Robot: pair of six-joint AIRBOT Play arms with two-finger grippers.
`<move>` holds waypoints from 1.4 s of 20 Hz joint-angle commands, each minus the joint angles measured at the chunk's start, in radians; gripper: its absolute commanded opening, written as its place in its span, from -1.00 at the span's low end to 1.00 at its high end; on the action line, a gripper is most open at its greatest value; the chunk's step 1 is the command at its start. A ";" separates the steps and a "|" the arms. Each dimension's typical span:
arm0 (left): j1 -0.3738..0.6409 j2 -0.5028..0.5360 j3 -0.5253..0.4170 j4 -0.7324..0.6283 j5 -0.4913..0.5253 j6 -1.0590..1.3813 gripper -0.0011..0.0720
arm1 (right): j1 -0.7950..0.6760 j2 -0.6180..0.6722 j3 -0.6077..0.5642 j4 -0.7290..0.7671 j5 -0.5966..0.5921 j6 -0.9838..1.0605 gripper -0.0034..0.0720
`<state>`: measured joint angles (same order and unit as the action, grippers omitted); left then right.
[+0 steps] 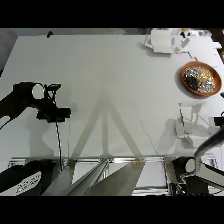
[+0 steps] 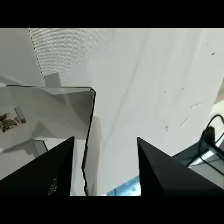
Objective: Fold the box and place the chain.
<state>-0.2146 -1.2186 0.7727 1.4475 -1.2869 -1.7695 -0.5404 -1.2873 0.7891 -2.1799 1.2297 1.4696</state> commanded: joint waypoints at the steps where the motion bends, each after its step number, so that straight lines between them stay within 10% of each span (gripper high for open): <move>1: 0.001 0.000 0.000 0.000 0.000 0.000 -0.58 | -0.010 -0.052 0.000 0.001 0.028 0.011 -0.08; 3: 0.001 0.000 0.000 0.000 0.000 0.000 -0.58 | -0.007 -0.053 0.000 0.020 0.067 -0.007 -0.88; 10: 0.001 0.000 0.000 0.000 0.000 0.000 -0.58 | 0.271 0.117 -0.002 0.340 0.137 -0.061 -0.87; 16: 0.001 0.000 0.000 0.000 0.000 0.000 -0.58 | 0.609 0.433 -0.184 0.752 -0.134 0.057 -0.87; 28: 0.001 0.000 0.000 0.005 0.125 0.092 -0.58 | 1.139 0.578 -0.413 0.739 -0.514 0.418 -0.87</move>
